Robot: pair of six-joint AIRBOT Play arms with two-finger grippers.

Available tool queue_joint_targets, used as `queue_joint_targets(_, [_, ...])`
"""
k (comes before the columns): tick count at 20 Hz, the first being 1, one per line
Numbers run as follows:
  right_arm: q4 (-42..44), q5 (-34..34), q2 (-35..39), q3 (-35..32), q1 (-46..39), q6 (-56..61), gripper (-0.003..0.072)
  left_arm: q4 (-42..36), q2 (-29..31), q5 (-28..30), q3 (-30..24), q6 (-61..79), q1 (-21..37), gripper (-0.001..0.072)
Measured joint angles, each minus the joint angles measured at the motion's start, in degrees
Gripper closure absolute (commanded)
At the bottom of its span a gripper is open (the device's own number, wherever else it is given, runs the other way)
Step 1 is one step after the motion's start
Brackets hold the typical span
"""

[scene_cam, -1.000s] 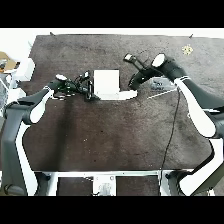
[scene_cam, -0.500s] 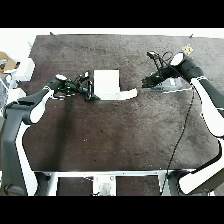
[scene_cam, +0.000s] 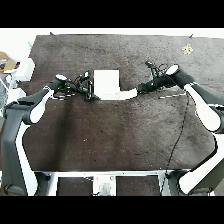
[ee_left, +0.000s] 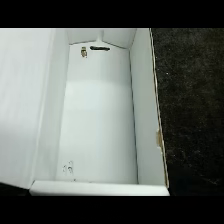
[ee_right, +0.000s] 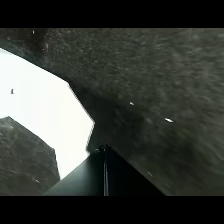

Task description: Fold the box and place the chain.

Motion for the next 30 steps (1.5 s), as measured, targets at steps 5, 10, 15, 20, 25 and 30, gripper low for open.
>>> queue_joint_targets(5, [10.51, 3.45, -1.97, -0.2, -0.04, -3.89, 0.0372, -0.02, 0.0, 0.0, 0.0, 0.02, 0.0, 0.035])
queue_joint_targets(10, [19.26, 5.51, -2.32, -0.2, 0.02, -5.77, 0.0342, -0.02, 0.0, 0.0, 0.0, 0.02, 0.0, 0.0349])
queue_joint_targets(15, [22.99, 5.81, -2.34, 0.52, 1.88, -5.35, 0.0193, -0.02, 0.0, 0.0, 0.0, 0.02, 0.0, 0.0349])
queue_joint_targets(20, [19.89, 3.87, -2.34, 2.75, 4.55, -2.03, 0.0193, -0.02, 0.0, 0.0, 0.0, 0.0, 0.0, 0.035])
queue_joint_targets(25, [13.79, 1.55, -2.36, 5.11, 7.98, 3.08, 0.0193, 0.0, 0.0, 0.0, 0.0, 0.0, 0.0, 0.0349])
queue_joint_targets(30, [7.04, -1.86, -2.36, 6.4, 11.41, 8.63, 0.0193, -0.02, 0.0, 0.0, 0.0, 0.0, 0.0, 0.0349])
